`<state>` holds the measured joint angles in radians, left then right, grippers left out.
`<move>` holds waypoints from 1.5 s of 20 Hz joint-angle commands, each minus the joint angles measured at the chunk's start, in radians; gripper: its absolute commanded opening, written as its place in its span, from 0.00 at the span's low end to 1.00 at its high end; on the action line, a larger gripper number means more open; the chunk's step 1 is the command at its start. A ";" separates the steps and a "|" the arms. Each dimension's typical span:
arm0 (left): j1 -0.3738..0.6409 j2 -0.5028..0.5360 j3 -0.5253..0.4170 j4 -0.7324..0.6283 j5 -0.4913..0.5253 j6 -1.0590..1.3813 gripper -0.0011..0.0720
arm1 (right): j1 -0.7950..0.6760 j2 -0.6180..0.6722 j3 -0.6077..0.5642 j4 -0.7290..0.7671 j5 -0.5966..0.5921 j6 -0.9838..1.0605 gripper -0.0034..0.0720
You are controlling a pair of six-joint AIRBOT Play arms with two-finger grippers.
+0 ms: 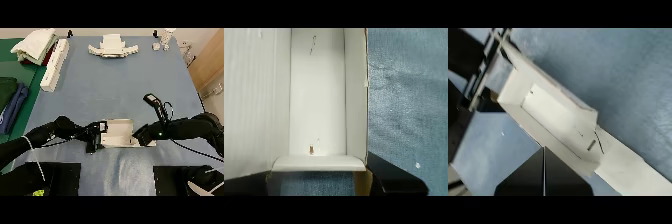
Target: Fold the box.
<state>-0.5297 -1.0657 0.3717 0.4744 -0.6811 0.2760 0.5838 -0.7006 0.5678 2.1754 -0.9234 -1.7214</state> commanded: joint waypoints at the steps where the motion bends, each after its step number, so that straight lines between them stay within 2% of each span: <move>1: 0.000 -0.001 0.000 0.000 0.000 0.000 0.67 | 0.002 -0.029 0.021 0.127 0.201 0.215 0.05; 4: 0.000 -0.001 0.000 0.000 0.000 0.000 0.67 | -0.037 -0.016 0.076 0.094 0.253 0.223 0.05; 7: 0.000 -0.001 0.000 0.000 -0.002 0.000 0.66 | -0.147 -0.006 0.151 0.026 0.446 0.280 0.05; 9: 0.000 -0.001 0.000 0.000 -0.002 0.000 0.67 | -0.233 -0.007 0.186 0.029 0.559 0.397 0.05; 12: 0.000 -0.001 0.000 0.000 -0.002 0.000 0.67 | -0.309 -0.015 0.206 0.026 0.640 0.554 0.05; 15: 0.000 -0.001 0.000 0.000 -0.002 0.000 0.67 | -0.325 -0.048 0.206 0.028 0.631 0.555 0.05; 18: 0.000 -0.001 0.000 0.000 -0.002 0.000 0.67 | -0.362 -0.055 0.206 0.027 0.683 0.555 0.05; 24: 0.000 -0.001 0.000 0.000 -0.002 0.000 0.66 | -0.460 -0.106 0.206 -0.014 0.657 0.581 0.05; 25: 0.000 -0.001 0.000 0.000 -0.002 0.000 0.66 | -0.460 -0.119 0.206 0.010 0.641 0.607 0.05; 26: 0.000 -0.001 0.000 0.000 -0.002 0.000 0.67 | -0.457 -0.124 0.206 0.044 0.573 0.613 0.05; 27: 0.000 -0.001 0.000 0.000 -0.002 0.000 0.66 | -0.457 -0.123 0.206 0.044 0.454 0.585 0.05; 30: 0.000 -0.001 0.000 0.000 -0.002 0.000 0.66 | -0.432 -0.123 0.206 0.045 -0.049 0.233 0.05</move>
<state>-0.5297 -1.0657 0.3714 0.4740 -0.6830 0.2760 0.1410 -0.8177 0.7731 2.2055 -0.5644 -1.2575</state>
